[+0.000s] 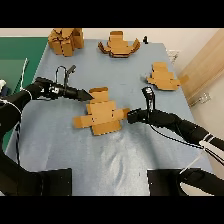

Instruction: Fold the box.

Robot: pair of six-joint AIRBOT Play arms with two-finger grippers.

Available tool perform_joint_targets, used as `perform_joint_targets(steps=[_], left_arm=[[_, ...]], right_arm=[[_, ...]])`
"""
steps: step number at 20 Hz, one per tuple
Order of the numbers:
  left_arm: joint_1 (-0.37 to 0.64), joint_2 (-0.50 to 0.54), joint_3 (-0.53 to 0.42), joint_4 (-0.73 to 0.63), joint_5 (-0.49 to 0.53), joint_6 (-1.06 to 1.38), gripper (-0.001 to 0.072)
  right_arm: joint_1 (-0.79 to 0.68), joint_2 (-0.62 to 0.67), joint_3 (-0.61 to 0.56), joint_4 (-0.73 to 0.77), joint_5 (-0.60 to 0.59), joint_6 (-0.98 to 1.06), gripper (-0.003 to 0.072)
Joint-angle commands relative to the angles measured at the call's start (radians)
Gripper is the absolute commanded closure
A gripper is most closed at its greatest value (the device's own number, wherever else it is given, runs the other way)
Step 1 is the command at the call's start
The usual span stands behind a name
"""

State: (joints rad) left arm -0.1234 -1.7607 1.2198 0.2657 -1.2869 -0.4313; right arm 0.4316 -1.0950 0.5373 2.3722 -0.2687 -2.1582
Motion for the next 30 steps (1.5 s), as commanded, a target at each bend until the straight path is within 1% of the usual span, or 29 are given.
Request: perform_joint_targets(steps=[1,3,4,5,7,8,10,11,12,13,15,18,20,23,25,26,27,28,30], left_arm=[[-0.001,-0.001,0.002,0.024,-0.012,0.09,0.0689],[-0.001,0.0,0.023,0.041,-0.009,0.169,0.0689],[-0.002,0.0,0.042,0.061,-0.008,0.214,0.069],[-0.002,0.0,0.061,0.081,-0.008,0.244,0.0691],[-0.006,0.003,0.101,0.116,-0.007,0.342,0.0693],[-0.014,0.009,0.114,0.12,-0.007,0.422,0.0695],[-0.03,0.028,0.118,0.09,-0.011,0.634,0.0698],[-0.042,0.035,0.117,0.065,-0.017,0.735,0.0699],[-0.053,0.04,0.117,0.046,-0.021,0.79,0.07],[-0.064,0.044,0.111,0.028,-0.027,0.824,0.07],[-0.079,0.062,0.058,-0.019,-0.027,0.92,0.07],[-0.079,0.079,-0.053,-0.056,-0.001,0.994,0.07],[-0.07,0.078,-0.106,-0.063,0.001,1.019,0.0699],[-0.067,0.078,-0.121,-0.053,0.018,1.022,0.0698],[-0.068,0.078,-0.121,-0.053,0.037,1.022,0.0697],[-0.068,0.078,-0.121,-0.053,0.035,1.021,0.0696],[-0.068,0.078,-0.121,-0.053,0.034,1.018,0.0695],[-0.068,0.078,-0.121,-0.053,0.033,1.018,0.0694],[-0.068,0.078,-0.121,-0.053,0.027,1.016,0.0693]], right_arm=[[0.001,0.0,0.0,0.0,-0.005,0.015,0.0679],[-0.001,0.017,0.0,-0.024,-0.031,0.014,0.0667],[-0.003,0.037,0.0,-0.06,-0.047,0.014,0.0503],[-0.009,0.062,0.0,-0.111,-0.065,0.014,0.0388],[-0.037,0.127,0.0,-0.259,-0.128,0.036,0.0378],[-0.057,0.167,0.001,-0.37,-0.179,0.074,0.0379],[-0.066,0.237,0.021,-0.641,-0.335,0.108,0.0378],[-0.06,0.262,0.038,-0.724,-0.401,0.103,0.0376],[-0.037,0.284,0.058,-0.754,-0.443,0.054,0.0376],[-0.003,0.3,0.08,-0.75,-0.472,-0.043,0.0376],[0.089,0.302,0.127,-0.728,-0.492,-0.154,0.0377],[0.232,0.253,0.153,-0.726,-0.494,-0.157,0.0379],[0.304,0.188,0.153,-0.711,-0.494,-0.157,0.0378],[0.372,0.07,0.153,-0.722,-0.464,-0.158,0.0378],[0.388,-0.001,0.154,-0.726,-0.385,-0.158,0.0376],[0.388,-0.024,0.155,-0.726,-0.336,-0.158,0.0345],[0.388,-0.041,0.155,-0.726,-0.279,-0.158,0.0177],[0.388,-0.055,0.156,-0.73,-0.225,-0.158,0.0146],[0.388,-0.076,0.155,-0.739,-0.158,-0.158,0.0146]])
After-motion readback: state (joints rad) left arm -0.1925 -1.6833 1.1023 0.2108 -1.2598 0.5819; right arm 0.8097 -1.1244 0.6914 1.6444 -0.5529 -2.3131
